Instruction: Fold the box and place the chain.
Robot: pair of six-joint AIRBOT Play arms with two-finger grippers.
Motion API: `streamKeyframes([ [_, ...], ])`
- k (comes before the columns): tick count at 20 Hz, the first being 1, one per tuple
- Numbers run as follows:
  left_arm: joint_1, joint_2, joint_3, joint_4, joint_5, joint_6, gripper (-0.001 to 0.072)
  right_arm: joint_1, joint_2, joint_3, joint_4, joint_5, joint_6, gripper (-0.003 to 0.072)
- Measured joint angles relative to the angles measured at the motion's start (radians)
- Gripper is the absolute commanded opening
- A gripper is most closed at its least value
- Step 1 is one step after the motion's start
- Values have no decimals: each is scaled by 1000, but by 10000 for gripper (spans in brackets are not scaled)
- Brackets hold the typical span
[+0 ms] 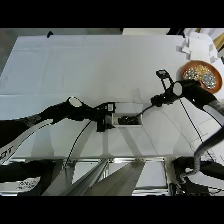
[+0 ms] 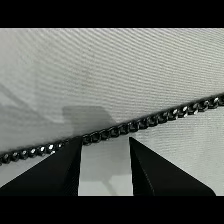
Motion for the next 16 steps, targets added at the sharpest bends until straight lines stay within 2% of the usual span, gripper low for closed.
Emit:
streamKeyframes([
  [3,0,0,0,0,0,0,204,0,-16,0,-2,-5,11,233],
  [7,0,0,0,0,0,0,204,0,-25,0,-5,2,18,40],
  [10,0,0,0,0,0,0,204,0,-21,0,5,24,19,18],
  [12,0,0,0,0,0,0,204,0,3,-3,14,85,19,18],
  [16,0,0,0,0,0,0,204,-1,122,-2,24,114,5,18],
])
